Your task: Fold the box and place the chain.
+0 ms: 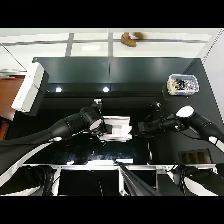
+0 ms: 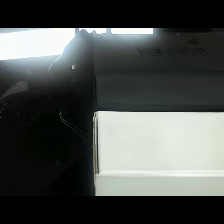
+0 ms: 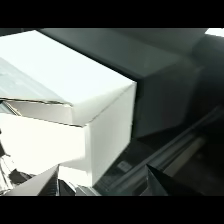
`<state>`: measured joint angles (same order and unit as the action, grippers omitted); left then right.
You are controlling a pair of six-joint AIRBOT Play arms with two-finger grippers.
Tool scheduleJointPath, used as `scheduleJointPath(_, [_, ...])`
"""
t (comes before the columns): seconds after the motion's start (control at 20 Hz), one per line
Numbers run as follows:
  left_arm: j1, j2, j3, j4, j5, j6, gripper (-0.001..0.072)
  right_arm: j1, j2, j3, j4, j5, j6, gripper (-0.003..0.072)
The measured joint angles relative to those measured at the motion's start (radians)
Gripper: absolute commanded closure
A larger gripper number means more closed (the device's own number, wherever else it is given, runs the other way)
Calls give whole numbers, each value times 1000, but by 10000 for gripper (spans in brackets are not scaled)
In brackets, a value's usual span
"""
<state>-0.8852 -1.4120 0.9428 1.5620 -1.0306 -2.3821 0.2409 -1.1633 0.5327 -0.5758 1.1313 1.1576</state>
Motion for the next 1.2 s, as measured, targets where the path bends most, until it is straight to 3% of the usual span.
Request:
scheduleJointPath(0.15, [0,0,0,0,-2,-1,681,59,0,18,-2,-47,42,272])
scheduleJointPath(0.4, [0,0,0,0,-10,-1,680,168,0,72,-51,-132,155,272])
scheduleJointPath(0.8, [0,0,0,1,-11,0,681,366,0,154,-359,-238,554,272])
scheduleJointPath(1.2, [0,0,0,0,-10,0,680,472,-5,220,-638,-253,861,274])
